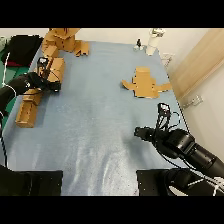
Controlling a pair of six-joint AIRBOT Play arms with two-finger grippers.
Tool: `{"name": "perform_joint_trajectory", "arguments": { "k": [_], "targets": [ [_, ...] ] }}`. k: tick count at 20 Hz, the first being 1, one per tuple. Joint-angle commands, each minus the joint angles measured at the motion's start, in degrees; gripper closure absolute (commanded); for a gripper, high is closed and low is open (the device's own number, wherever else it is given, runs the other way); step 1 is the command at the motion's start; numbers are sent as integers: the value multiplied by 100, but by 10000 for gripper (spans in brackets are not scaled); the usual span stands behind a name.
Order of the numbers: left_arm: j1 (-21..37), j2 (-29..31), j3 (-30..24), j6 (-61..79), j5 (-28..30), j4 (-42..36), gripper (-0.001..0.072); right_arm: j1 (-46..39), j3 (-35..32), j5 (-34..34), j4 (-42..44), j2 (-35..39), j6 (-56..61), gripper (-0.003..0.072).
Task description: Fold the box.
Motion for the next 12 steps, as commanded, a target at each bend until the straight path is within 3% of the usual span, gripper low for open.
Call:
{"name": "perform_joint_trajectory", "arguments": {
  "k": [1,3,5,12],
  "targets": [
    [81,-85,83,-2,17,42,237,0,4,0,-35,2,0,685],
    [122,-85,83,-2,15,33,236,0,4,0,-33,2,0,684],
    [125,-85,83,-4,17,33,39,0,4,0,-33,2,0,684],
    [136,7,85,-4,-765,28,11,0,4,-2,-35,0,0,684]
  ]
}}
